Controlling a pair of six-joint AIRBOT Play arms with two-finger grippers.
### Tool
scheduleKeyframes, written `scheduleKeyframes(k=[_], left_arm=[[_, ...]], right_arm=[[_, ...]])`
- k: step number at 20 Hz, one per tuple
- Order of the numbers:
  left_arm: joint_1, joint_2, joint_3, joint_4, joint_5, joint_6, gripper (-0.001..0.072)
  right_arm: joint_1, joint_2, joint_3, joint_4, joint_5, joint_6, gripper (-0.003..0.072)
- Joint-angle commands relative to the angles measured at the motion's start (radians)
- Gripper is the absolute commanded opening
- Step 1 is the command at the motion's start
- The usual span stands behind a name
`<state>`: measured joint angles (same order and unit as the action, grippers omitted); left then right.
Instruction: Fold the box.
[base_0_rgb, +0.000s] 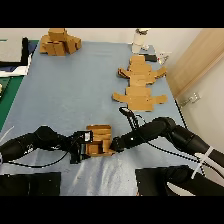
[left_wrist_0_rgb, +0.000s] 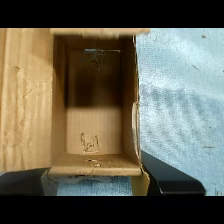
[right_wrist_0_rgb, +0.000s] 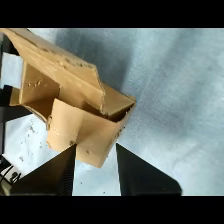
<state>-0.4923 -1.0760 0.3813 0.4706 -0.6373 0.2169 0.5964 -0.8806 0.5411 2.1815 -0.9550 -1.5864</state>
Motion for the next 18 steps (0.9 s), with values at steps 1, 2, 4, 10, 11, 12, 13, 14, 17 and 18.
scheduleKeyframes(k=[1, 2, 4, 10, 11, 12, 13, 14, 17, 18], left_arm=[[0.0, 0.001, 0.0, 0.0, 0.0, 0.0, 0.052], [-0.001, 0.001, 0.0, 0.0, 0.0, 0.0, 0.052], [-0.001, 0.001, 0.0, 0.0, 0.0, 0.0, 0.052], [-0.001, 0.001, 0.0, 0.0, 0.0, 0.0, 0.052], [-0.001, 0.001, 0.0, 0.0, 0.0, 0.0, 0.052], [0.0, 0.001, 0.0, 0.0, 0.0, 0.0, 0.052], [-0.001, 0.001, 0.0, 0.0, 0.0, 0.0, 0.052], [0.0, 0.001, 0.0, 0.0, 0.0, 0.0, 0.052], [-0.001, 0.001, 0.0, 0.0, 0.0, 0.0, 0.052], [0.0, 0.001, 0.0, 0.0, 0.0, 0.0, 0.052]], right_arm=[[0.103, -0.081, 0.056, -0.188, 0.046, 0.269, 0.0388], [0.155, -0.118, 0.093, -0.292, 0.024, 0.383, 0.0388], [0.264, -0.187, 0.17, -0.463, -0.026, 0.576, 0.0388], [0.431, -0.35, 0.372, -0.668, -0.239, 0.88, 0.0389], [0.435, -0.372, 0.389, -0.643, -0.239, 0.889, 0.0388], [0.441, -0.396, 0.402, -0.63, -0.239, 0.91, 0.0388], [0.45, -0.417, 0.41, -0.63, -0.24, 0.939, 0.0389], [0.453, -0.436, 0.414, -0.63, -0.24, 0.966, 0.0388], [0.453, -0.473, 0.413, -0.63, -0.246, 1.018, 0.0323], [0.453, -0.477, 0.414, -0.632, -0.253, 1.029, 0.0232]])
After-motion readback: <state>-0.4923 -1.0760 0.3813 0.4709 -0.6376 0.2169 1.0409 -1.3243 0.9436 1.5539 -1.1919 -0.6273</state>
